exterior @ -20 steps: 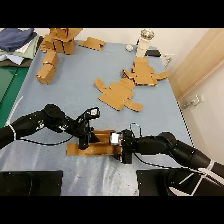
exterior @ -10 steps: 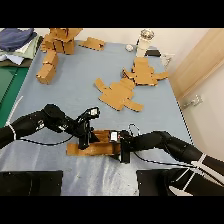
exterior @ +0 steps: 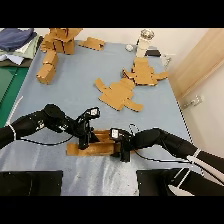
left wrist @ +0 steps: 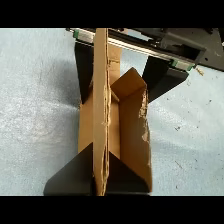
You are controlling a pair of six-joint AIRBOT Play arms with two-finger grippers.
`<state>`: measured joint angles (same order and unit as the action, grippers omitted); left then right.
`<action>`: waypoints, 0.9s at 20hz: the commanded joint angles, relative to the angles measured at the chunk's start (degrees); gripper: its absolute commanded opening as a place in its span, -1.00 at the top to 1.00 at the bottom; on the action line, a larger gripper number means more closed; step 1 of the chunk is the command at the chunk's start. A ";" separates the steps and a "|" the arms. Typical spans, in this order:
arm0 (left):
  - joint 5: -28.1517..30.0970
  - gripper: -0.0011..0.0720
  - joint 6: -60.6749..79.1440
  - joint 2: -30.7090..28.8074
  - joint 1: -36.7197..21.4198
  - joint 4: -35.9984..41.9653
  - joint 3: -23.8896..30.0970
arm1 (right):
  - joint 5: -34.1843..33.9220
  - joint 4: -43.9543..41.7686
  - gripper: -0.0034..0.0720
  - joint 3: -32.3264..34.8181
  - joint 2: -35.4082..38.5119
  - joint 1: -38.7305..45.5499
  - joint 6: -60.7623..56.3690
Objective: Fold the box.
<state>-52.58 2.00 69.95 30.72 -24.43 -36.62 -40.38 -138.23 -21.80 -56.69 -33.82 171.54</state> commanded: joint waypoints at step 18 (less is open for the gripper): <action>0.07 0.93 0.00 -0.04 0.00 0.00 0.02 | -1.09 1.90 -0.62 -1.29 -1.99 -0.72 0.46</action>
<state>-52.53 2.00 69.95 30.72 -24.43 -36.62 -41.39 -136.94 -22.83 -58.65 -34.28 172.00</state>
